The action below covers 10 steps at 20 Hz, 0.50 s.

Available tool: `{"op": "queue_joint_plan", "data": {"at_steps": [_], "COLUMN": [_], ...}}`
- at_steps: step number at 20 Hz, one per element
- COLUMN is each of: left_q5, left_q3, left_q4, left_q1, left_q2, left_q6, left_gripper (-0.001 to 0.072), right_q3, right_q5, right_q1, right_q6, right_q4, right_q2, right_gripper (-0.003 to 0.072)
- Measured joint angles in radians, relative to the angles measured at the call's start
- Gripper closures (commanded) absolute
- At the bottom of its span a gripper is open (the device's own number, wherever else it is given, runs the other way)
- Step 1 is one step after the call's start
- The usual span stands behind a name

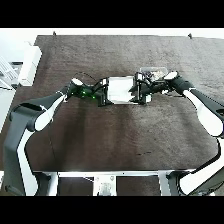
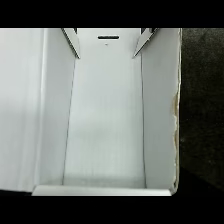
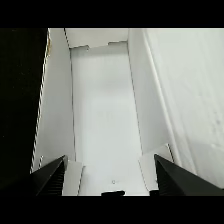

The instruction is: Fold the box and place the chain.

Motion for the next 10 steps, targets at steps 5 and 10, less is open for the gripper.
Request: {"op": "queue_joint_plan", "data": {"at_steps": [5, 10], "left_q5": [0.001, 0.002], "left_q3": [0.000, 0.000], "left_q4": [-0.001, -0.001], "left_q1": [0.000, 0.000], "left_q2": [0.000, 0.000], "left_q6": [-0.001, -0.002], "left_gripper": [0.0182, 0.0182], "right_q3": [0.001, 0.001], "right_q5": [0.002, 0.032], "right_q1": [0.000, 0.000], "right_q6": [0.007, 0.106], "right_q4": [-0.032, -0.151], "right_q2": [0.003, 0.052], "right_gripper": [0.0569, 0.0680]}}
